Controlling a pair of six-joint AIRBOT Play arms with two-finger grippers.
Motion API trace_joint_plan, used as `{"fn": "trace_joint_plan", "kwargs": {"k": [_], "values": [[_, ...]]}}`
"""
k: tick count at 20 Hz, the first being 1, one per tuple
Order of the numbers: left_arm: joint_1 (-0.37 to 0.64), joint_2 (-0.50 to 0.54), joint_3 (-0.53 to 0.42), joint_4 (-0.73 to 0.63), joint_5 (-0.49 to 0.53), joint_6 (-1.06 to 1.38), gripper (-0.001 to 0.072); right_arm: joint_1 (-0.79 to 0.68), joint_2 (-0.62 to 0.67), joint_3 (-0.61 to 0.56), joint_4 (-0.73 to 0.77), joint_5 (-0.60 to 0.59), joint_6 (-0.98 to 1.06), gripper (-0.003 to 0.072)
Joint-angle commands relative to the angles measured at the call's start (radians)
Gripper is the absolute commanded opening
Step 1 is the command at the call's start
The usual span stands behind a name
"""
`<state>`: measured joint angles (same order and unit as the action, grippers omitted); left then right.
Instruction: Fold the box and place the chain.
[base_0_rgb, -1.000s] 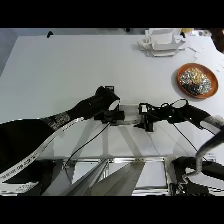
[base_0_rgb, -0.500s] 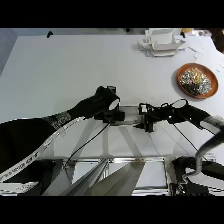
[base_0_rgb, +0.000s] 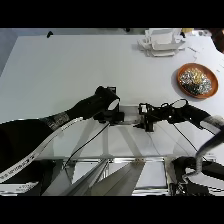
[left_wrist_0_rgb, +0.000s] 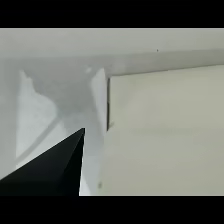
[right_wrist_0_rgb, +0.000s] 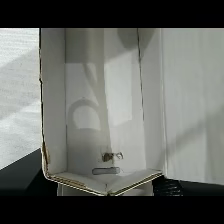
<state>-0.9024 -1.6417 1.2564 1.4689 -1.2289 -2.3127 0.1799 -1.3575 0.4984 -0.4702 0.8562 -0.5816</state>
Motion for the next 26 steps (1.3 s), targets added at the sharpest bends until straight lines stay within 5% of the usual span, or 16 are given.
{"fn": "trace_joint_plan", "kwargs": {"k": [1,6,8,9,12,14,16,19,26], "values": [[0.02,0.066,0.001,-0.025,-0.006,0.167,0.0416,0.0,0.001,0.0,0.0,0.0,0.001,0.0406],[0.069,0.22,0.001,-0.023,-0.144,0.565,0.0421,0.0,0.001,0.0,0.0,0.001,0.001,0.0406],[0.091,0.289,-0.004,-0.025,-0.19,0.688,0.0618,0.0,0.001,0.0,0.0,0.001,0.001,0.0406],[0.101,0.32,-0.018,-0.025,-0.188,0.784,0.07,0.0,0.001,0.0,0.0,0.001,0.001,0.0406],[0.154,0.431,-0.15,-0.108,-0.104,1.32,0.0698,0.0,0.001,0.0,0.0,0.001,0.001,0.0406],[0.22,0.478,-0.288,-0.3,-0.006,1.669,0.0697,0.0,0.001,0.0,0.0,0.001,0.001,0.0406],[0.292,0.467,-0.412,-0.498,0.098,1.947,0.0697,0.0,0.001,0.0,0.0,0.001,0.001,0.0406],[0.323,0.417,-0.524,-0.578,0.293,2.225,0.0699,0.0,0.001,0.0,0.0,0.001,0.001,0.0406],[0.34,0.203,-0.536,-0.849,0.45,2.419,0.0703,0.0,0.001,0.0,0.0,0.001,0.001,0.0406]]}}
